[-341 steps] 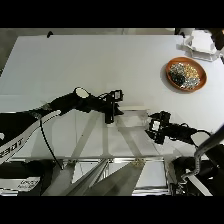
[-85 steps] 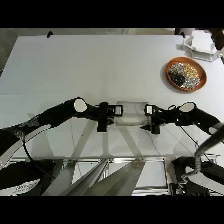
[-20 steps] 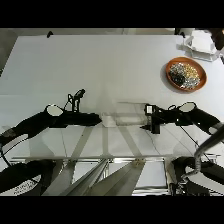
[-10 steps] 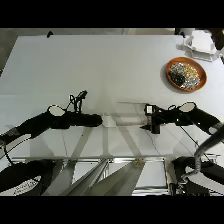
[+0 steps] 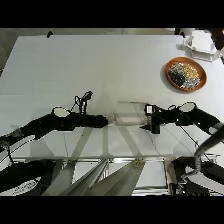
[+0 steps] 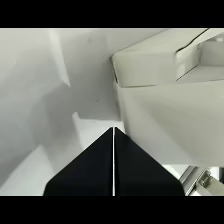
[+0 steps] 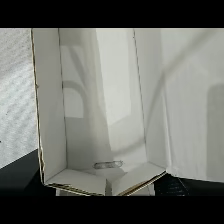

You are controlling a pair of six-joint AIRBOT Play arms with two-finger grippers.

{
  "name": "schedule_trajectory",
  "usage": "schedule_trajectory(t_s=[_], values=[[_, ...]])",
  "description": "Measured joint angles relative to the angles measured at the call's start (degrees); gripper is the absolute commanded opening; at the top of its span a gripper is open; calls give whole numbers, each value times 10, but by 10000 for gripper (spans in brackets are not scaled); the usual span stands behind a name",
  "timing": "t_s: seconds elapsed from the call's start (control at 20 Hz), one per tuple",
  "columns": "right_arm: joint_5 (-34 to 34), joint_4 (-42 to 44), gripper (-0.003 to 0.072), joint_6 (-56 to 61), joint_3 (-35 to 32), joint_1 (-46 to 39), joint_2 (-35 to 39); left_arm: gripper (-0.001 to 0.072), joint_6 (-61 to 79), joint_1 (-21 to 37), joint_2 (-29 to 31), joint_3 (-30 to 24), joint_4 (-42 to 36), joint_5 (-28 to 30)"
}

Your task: Fold the box and place the chain.

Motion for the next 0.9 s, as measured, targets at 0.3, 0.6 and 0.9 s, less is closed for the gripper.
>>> schedule_trajectory(t_s=[0.3,0.6,0.9], values=[[0,0,406,0,0,0,0,244,11,-3,30,9,-2,6],[0,0,406,0,0,0,0,452,12,-27,36,11,-2,18],[0,0,406,0,0,0,0,452,12,-45,33,26,1,48]])
